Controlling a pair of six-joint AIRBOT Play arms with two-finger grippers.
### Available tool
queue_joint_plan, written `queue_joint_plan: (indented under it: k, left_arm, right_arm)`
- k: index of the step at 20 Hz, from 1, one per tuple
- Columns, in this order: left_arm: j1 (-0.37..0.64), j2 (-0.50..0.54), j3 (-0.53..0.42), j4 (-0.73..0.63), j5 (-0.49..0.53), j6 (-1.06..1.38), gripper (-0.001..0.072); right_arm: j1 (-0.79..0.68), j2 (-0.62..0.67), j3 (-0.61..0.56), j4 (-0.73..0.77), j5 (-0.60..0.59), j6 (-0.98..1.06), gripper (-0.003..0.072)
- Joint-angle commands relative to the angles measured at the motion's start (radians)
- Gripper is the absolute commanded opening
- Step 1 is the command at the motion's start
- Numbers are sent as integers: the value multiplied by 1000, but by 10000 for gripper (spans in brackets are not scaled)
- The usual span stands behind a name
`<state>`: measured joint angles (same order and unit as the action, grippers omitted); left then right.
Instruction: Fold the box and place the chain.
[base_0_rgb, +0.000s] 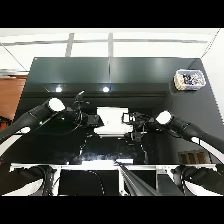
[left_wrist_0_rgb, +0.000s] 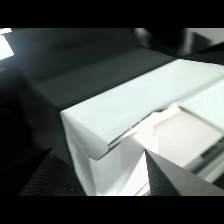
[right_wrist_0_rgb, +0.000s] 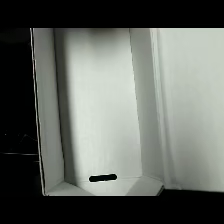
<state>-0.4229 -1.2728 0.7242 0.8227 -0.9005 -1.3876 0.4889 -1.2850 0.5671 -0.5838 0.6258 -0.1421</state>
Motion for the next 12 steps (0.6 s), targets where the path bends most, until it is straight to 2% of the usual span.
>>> queue_joint_plan:
  k: [1,4,11,12]
  left_arm:
    - [-56,0,61,222,-45,-211,635]
    - [-109,0,90,304,-73,-288,621]
    - [-196,0,135,282,-73,-323,611]
    - [-200,0,140,283,-73,-323,566]
  right_arm:
    - [1,0,0,0,0,1,190]
    - [1,0,0,0,0,0,190]
    - [1,0,0,0,0,0,190]
    - [1,0,0,0,0,0,190]
